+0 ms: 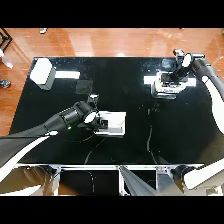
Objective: Fold the box and place the chain.
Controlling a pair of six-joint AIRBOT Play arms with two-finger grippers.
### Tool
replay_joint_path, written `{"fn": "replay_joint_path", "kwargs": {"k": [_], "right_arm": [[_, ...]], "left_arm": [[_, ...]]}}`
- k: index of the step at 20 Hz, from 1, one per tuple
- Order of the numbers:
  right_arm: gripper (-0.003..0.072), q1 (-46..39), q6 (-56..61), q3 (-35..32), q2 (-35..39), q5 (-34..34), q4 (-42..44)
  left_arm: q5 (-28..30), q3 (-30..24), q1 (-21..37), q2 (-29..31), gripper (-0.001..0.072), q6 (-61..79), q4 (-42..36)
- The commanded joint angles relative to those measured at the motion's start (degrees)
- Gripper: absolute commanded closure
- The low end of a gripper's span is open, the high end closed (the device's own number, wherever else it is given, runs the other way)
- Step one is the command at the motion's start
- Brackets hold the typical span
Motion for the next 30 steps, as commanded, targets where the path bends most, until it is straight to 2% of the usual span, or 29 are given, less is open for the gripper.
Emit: {"fn": "replay_joint_path", "kwargs": {"k": [1,7,8,9,10,12,13,14,19,24,27,30], "right_arm": [[0.0283,0.0,0.0,0.1,-0.5,0.1,0.2],[0.0284,0.0,0.0,0.1,-1.6,-0.4,0.0],[0.0332,0.0,0.0,0.1,-1.6,-0.4,0.0],[0.0524,0.0,0.0,0.1,-1.6,-0.3,0.0],[0.0625,0.0,0.0,0.2,-1.6,0.0,0.0],[0.0626,0.0,0.0,0.7,-1.6,0.5,0.0],[0.0662,0.0,0.0,1.3,-1.5,1.2,0.0],[0.0663,0.0,0.0,2.2,-1.2,1.9,0.0],[0.0664,-0.1,-1.9,5.3,4.8,2.5,0.0],[0.0664,-1.4,-3.6,6.3,15.7,3.1,0.9],[0.0664,-2.5,-5.5,6.3,24.1,3.7,4.5],[0.0664,-2.5,-7.5,6.3,31.7,7.1,7.3]], "left_arm": [[0.0,0.0,0.0,0.0,0.0683,0.0,0.0],[-0.1,0.0,0.0,0.0,0.0683,0.0,0.0],[-0.1,0.0,0.0,0.0,0.0683,0.0,0.0],[-0.1,0.0,0.0,0.0,0.0683,0.0,0.0],[-0.1,0.0,0.0,0.0,0.0683,0.0,0.0],[-0.1,0.0,0.0,0.0,0.0683,0.0,0.0],[-0.2,0.0,0.0,0.0,0.0683,0.0,0.0],[-0.3,0.0,0.0,0.0,0.0683,0.0,0.0],[-0.3,0.0,0.0,0.0,0.0683,0.0,0.0],[-0.4,0.0,0.0,0.0,0.0683,0.0,0.0],[-0.3,0.0,0.0,0.0,0.0683,0.0,0.0],[-0.3,0.0,0.0,0.0,0.0683,0.1,0.0]]}}
